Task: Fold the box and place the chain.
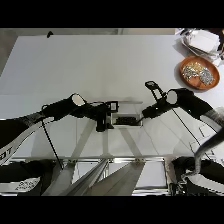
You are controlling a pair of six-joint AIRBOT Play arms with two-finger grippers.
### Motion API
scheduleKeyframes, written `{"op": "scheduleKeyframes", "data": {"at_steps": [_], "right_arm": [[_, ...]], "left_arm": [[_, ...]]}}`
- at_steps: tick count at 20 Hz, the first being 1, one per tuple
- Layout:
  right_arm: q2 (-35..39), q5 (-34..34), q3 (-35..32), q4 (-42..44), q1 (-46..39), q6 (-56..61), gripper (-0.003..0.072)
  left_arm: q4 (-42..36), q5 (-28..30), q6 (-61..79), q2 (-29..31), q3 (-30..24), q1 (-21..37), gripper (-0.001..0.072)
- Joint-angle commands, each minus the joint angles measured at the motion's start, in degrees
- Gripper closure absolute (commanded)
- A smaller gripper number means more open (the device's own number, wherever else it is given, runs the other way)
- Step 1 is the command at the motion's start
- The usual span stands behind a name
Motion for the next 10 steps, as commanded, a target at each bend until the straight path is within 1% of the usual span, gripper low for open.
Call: {"op": "scheduleKeyframes", "data": {"at_steps": [1,3,5,10], "right_arm": [[0.02,3.08,0.02,1.14,0.00,-0.20,0.0670],[1.09,2.99,0.09,1.46,0.00,-0.20,0.0670],[4.17,3.26,0.33,0.76,0.00,-0.20,0.0671],[16.72,7.21,0.87,1.60,0.00,-0.17,0.0671]], "left_arm": [[0.00,0.00,0.00,0.04,0.02,0.02,0.0438],[0.00,0.00,0.00,0.04,0.02,0.02,0.0438],[0.00,0.00,0.00,0.04,0.00,0.02,0.0438],[0.00,0.02,0.00,0.04,0.00,0.02,0.0438]]}}
